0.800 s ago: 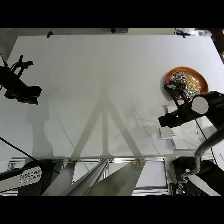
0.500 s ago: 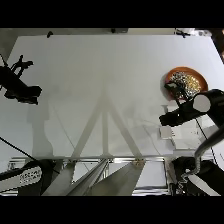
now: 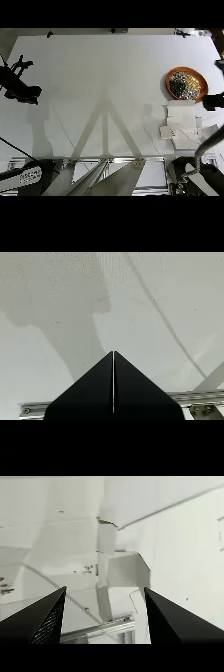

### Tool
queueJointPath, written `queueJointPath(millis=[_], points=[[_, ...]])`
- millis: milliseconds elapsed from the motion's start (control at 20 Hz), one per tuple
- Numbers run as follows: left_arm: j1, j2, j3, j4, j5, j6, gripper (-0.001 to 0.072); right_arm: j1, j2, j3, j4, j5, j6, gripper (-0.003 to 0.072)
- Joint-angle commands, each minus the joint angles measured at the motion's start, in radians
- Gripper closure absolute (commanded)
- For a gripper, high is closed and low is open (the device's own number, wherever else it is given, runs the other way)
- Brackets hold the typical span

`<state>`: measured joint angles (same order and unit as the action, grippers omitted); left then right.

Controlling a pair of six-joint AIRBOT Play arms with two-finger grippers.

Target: Fold the box and place the chain.

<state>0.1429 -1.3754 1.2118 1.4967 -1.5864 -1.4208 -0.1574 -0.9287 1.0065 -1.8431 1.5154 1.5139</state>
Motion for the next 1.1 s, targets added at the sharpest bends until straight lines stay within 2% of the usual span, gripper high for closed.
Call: queueJointPath(millis=[0,150,200,250,300,650,800,900,1000,1050], points=[[0.001,0.001,0.000,0.000,0.000,0.000,0.0706,-0.238,-0.005,0.017,-0.013,0.005,-0.066,0.0122],[0.001,0.001,0.000,0.000,0.000,0.000,0.0706,-0.317,-0.034,-0.009,0.045,-0.013,-0.119,0.0116],[0.001,0.001,0.000,0.000,0.000,0.000,0.0706,-0.319,-0.055,-0.022,0.048,-0.008,-0.139,0.0089],[0.001,0.001,0.000,0.000,0.000,0.000,0.0706,-0.319,-0.080,-0.035,0.047,-0.006,-0.147,-0.0014],[0.001,0.001,0.000,0.000,0.000,0.000,0.0706,-0.319,-0.103,-0.048,0.040,-0.004,-0.169,-0.0034],[0.001,0.001,0.000,0.000,0.000,0.000,0.0706,-0.319,-0.245,-0.134,0.002,-0.035,-0.188,-0.0027],[0.001,0.001,0.000,0.000,0.000,0.000,0.0706,-0.319,-0.285,-0.209,-0.085,-0.045,-0.188,0.0009],[0.001,0.001,0.000,0.000,0.000,0.000,0.0706,-0.319,-0.286,-0.236,-0.129,-0.098,-0.179,0.0041],[0.001,0.001,0.000,0.000,0.000,0.000,0.0706,-0.319,-0.287,-0.237,-0.117,-0.131,-0.180,0.0172],[0.001,0.001,0.000,0.000,0.000,0.000,0.0706,-0.319,-0.291,-0.237,-0.117,-0.136,-0.180,0.0209]])
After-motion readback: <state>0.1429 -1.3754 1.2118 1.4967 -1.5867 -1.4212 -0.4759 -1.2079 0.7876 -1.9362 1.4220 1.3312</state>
